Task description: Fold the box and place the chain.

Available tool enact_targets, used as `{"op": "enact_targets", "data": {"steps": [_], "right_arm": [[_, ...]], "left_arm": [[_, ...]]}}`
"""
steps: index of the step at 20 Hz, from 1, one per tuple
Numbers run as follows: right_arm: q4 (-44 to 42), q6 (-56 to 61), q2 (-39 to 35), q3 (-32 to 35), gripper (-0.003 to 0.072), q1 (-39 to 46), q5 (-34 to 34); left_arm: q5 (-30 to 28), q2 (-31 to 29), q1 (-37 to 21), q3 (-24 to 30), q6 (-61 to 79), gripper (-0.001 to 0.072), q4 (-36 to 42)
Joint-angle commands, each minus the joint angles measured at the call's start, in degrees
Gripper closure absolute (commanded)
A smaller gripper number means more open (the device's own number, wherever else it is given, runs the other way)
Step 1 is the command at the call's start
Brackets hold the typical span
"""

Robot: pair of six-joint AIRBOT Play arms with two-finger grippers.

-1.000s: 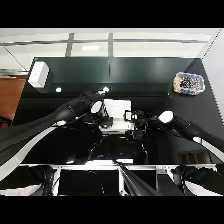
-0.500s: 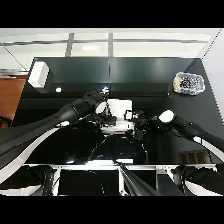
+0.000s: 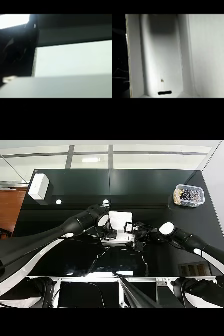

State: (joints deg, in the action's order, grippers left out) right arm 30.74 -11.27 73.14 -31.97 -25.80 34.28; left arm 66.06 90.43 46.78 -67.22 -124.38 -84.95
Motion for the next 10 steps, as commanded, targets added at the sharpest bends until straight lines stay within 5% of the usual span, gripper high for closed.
{"op": "enact_targets", "data": {"steps": [1, 10], "right_arm": [[-0.07, 0.09, 0.04, 0.02, 0.0489, -0.02, 0.0], [-0.07, 0.09, 0.04, 0.02, 0.0489, -0.02, 0.0]], "left_arm": [[0.02, 0.55, -0.07, -0.55, -0.7, 0.0411, -1.05], [0.0, 0.55, -1.44, -1.6, -2.1, 0.0441, -1.51]]}}
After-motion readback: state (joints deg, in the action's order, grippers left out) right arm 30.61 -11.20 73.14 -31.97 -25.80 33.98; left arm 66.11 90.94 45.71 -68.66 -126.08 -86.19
